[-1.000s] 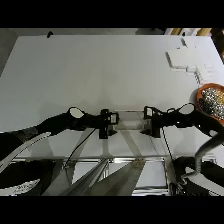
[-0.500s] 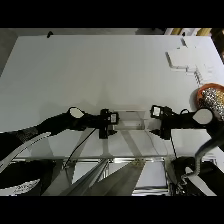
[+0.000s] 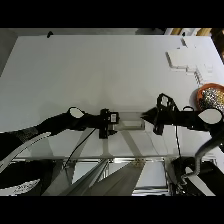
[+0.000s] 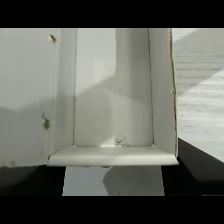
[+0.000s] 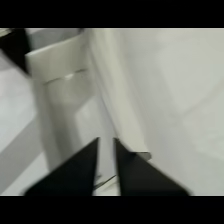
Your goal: Fold the box and place the chain.
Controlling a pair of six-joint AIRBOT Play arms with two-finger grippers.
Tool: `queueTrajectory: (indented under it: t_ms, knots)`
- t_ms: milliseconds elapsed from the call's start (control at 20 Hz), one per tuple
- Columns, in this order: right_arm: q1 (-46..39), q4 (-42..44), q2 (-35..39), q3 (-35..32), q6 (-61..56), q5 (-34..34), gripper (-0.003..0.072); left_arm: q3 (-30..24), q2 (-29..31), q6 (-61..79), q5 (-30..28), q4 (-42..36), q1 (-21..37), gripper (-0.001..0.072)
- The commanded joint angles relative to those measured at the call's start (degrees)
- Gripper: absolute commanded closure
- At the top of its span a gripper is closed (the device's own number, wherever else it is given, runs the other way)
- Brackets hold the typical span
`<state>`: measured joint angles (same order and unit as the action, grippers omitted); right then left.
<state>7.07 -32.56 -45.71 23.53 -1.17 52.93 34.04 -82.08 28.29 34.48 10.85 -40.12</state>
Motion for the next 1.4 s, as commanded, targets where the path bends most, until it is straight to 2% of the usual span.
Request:
queueTrajectory:
  t_ms: [0,50,100,150,250,500,700,850,1000,1150,1250,1350]
  knots:
    - [0.0,1.99,-2.27,0.02,1.29,-5.64,0.0313,0.0,0.02,0.17,0.17,0.15,0.02,0.0505]
    - [0.02,1.18,-2.27,0.02,1.53,-6.16,0.0412,0.0,0.02,0.17,0.28,0.15,0.02,0.0505]
    - [0.02,1.99,-2.62,0.02,1.7,-7.21,0.0584,0.0,0.02,0.17,0.31,0.15,0.02,0.0505]
    - [0.15,3.74,-3.58,0.02,1.68,-8.7,0.0662,0.0,0.02,0.17,0.26,0.13,0.02,0.0505]
    - [1.95,5.35,-6.93,0.02,1.31,-13.31,0.0667,0.0,0.02,0.17,0.33,0.13,0.02,0.0505]
    - [4.42,4.76,-18.1,0.02,-3.65,-15.02,0.0667,0.0,0.02,0.17,0.44,0.13,0.02,0.0505]
    - [4.39,2.93,-17.14,0.76,-9.46,-13.94,0.0634,0.0,0.02,0.17,0.46,0.13,0.02,0.0505]
    - [4.42,-6.36,-10.56,4.24,-15.19,-8.5,0.0634,0.02,0.02,0.17,0.46,0.13,0.02,0.0505]
    - [4.42,-20.02,-1.81,6.8,-18.01,2.16,0.0636,0.0,0.02,0.17,0.48,0.13,0.02,0.0505]
    - [4.42,-30.49,1.49,6.8,-7.61,13.51,0.0635,0.0,0.02,0.17,0.48,0.13,0.02,0.0505]
    - [4.42,-34.16,0.74,6.4,-3.61,16.98,0.0623,0.0,0.02,0.17,0.46,0.13,0.02,0.0505]
    - [4.07,-33.11,-0.63,5.46,-2.29,14.38,0.0503,0.02,0.02,0.17,0.44,0.13,0.02,0.0505]
